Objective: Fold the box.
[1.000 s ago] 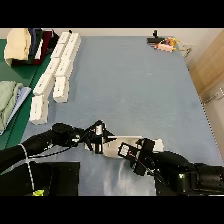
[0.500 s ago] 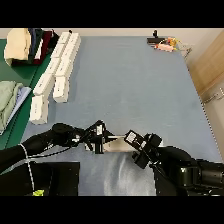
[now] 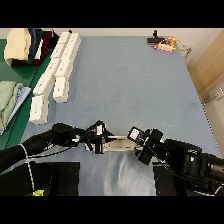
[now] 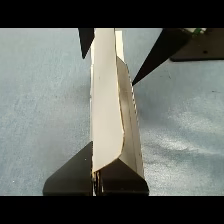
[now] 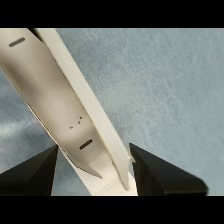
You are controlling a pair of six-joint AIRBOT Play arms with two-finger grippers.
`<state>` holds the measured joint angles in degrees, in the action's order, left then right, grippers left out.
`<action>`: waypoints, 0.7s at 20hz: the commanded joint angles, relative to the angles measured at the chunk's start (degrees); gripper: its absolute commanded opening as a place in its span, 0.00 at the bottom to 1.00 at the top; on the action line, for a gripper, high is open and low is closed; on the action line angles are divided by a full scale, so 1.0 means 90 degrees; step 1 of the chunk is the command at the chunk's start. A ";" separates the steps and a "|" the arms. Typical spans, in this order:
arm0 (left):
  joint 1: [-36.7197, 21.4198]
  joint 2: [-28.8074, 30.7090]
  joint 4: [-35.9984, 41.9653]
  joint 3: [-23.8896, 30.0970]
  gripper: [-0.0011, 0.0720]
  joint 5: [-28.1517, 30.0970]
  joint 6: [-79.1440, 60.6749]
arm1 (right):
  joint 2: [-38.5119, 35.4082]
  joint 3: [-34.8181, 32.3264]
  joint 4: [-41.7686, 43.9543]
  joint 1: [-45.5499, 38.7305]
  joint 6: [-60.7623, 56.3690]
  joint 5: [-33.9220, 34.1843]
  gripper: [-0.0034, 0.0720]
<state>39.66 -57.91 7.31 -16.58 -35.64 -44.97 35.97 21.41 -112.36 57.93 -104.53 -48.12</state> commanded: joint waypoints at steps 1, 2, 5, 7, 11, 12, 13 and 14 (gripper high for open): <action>0.0000 0.0005 -0.0002 -0.0005 0.03 0.0002 -0.0002 | -0.0068 -0.0056 0.1222 -0.0818 0.1838 0.0415 1.00; 0.0000 0.0005 -0.0002 -0.0005 0.03 0.0002 -0.0002 | -0.0068 -0.0061 0.1734 -0.1156 0.2557 0.0551 1.00; 0.0000 0.0005 -0.0002 -0.0005 0.03 0.0002 -0.0002 | -0.0029 -0.0061 0.3648 -0.2426 0.5175 0.0687 1.00; 0.0000 0.0005 -0.0002 -0.0005 0.03 0.0000 -0.0002 | 0.0114 -0.0058 0.4962 -0.3310 0.6841 0.0476 1.00; 0.0000 0.0005 -0.0002 -0.0005 0.03 0.0002 -0.0002 | 0.0731 -0.0058 0.6924 -0.4588 0.9435 -0.0304 1.00; 0.0000 0.0005 -0.0002 -0.0005 0.03 0.0002 -0.0002 | 0.0884 -0.0058 0.7152 -0.4697 0.9707 -0.0362 1.00; 0.0000 0.0005 -0.0002 -0.0005 0.03 0.0002 -0.0002 | 0.1027 -0.0058 0.7235 -0.4709 0.9816 -0.0372 1.00; 0.0000 0.0005 -0.0002 -0.0005 0.03 0.0002 -0.0002 | 0.1141 -0.0058 0.7254 -0.4707 0.9860 -0.0374 1.00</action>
